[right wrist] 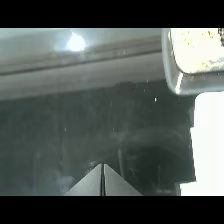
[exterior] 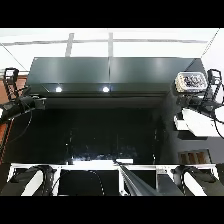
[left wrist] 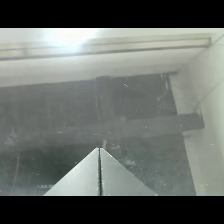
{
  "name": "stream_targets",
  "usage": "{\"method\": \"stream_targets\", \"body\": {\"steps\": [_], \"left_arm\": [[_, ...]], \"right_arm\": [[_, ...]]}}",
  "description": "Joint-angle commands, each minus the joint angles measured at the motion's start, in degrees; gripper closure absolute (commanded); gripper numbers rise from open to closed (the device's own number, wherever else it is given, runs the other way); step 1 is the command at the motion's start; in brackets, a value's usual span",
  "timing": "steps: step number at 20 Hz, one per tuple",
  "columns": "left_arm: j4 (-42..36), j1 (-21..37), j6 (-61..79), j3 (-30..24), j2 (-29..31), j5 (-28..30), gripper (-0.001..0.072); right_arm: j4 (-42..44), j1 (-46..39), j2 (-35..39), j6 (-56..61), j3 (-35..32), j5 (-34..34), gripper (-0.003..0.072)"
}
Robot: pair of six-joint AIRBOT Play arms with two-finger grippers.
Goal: Fold the box and place the chain.
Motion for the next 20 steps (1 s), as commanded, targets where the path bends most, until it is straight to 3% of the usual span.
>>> {"method": "stream_targets", "body": {"steps": [1, 3, 4, 5, 6, 9, 11, 12, 13, 14, 16, 18, 20], "left_arm": [[0.0, 0.0, 0.0, 0.0, -0.5, 2.9, 0.0680], [-0.1, 0.0, -0.1, 0.0, -1.7, 3.6, 0.0680], [-1.3, 0.0, -0.1, 0.0, -2.8, 3.7, 0.0645], [-1.9, -0.1, -0.1, 0.0, -4.0, 3.7, 0.0412], [-2.5, -0.6, -0.1, 0.1, -5.5, 3.8, -0.0011], [-2.6, -3.1, -0.1, 1.4, -8.2, 4.3, -0.0001], [-2.5, -5.5, -0.1, 3.0, -9.0, 4.9, -0.0002], [-2.5, -6.7, -0.1, 3.7, -9.2, 4.9, -0.0005], [-1.7, -8.5, 0.6, 4.4, -9.2, 4.9, -0.0005], [0.2, -10.3, 0.8, 5.4, -9.2, 4.7, -0.0006], [2.0, -13.2, 0.6, 6.8, -9.2, 4.6, -0.0006], [2.3, -14.7, -2.1, 6.9, -9.2, 4.2, -0.0006], [4.7, -14.7, -6.2, 6.9, -9.3, 3.2, -0.0006]], "right_arm": [[1.8, 0.0, 0.0, 0.1, 0.1, -7.9, 0.0665], [1.8, 0.0, 0.0, 0.1, 0.1, -14.2, 0.0665], [1.8, 0.0, 0.0, 0.1, 0.1, -17.5, 0.0665], [1.8, 0.0, 0.0, 0.2, 0.1, -20.8, 0.0665], [2.1, 0.0, 0.0, 0.2, 0.1, -23.4, 0.0665], [6.9, 0.0, 0.0, 0.2, 0.1, -28.2, 0.0665], [11.0, 0.0, -0.2, 0.2, 0.1, -26.8, 0.0664], [11.0, 0.0, -0.4, 0.2, 0.1, -23.9, 0.0594], [11.4, 0.0, -0.7, 0.2, 0.1, -20.0, 0.0246], [11.1, 0.0, -1.0, -0.2, 0.1, -14.6, -0.0034], [6.1, 0.0, -1.6, -3.3, 0.1, -4.0, -0.0034], [-2.7, -2.4, -2.2, -0.2, 0.5, -0.2, -0.0034], [-16.6, -10.5, -3.8, 10.7, 3.5, 2.4, -0.0034]]}}
